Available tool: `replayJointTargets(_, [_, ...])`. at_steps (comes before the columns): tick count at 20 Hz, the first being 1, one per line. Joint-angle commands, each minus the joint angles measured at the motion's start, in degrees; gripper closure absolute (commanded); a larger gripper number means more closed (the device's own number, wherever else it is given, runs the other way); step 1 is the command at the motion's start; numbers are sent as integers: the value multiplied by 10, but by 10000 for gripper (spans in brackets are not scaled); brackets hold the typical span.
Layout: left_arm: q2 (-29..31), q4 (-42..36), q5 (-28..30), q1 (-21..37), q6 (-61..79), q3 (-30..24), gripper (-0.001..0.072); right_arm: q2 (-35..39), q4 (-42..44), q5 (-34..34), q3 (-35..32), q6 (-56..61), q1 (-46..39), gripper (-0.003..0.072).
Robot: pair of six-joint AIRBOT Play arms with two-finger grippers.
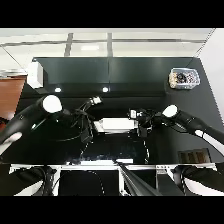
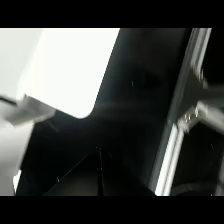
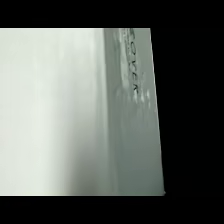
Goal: Fold the box and place the chain.
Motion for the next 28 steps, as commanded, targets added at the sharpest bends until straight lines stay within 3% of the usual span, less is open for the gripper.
replayJointTargets(1, [119,-103,213,-13,24,-100,683,0,4,-1,1,1,1,244])
replayJointTargets(4, [110,-120,206,-18,43,-113,682,0,5,-1,1,1,1,244])
replayJointTargets(7, [58,-125,129,-20,54,-100,684,0,5,0,1,7,1,244])
replayJointTargets(9, [28,-130,117,-24,62,-92,685,0,5,0,1,7,1,244])
replayJointTargets(12, [-16,-200,146,-48,129,-85,685,0,5,0,1,7,1,244])
replayJointTargets(16, [-56,-310,241,-52,192,-53,685,0,5,0,1,9,1,244])
replayJointTargets(22, [-65,-301,311,14,200,-10,685,0,5,0,1,10,1,244])
replayJointTargets(28, [-130,-278,324,11,197,-5,685,0,5,0,1,10,1,244])
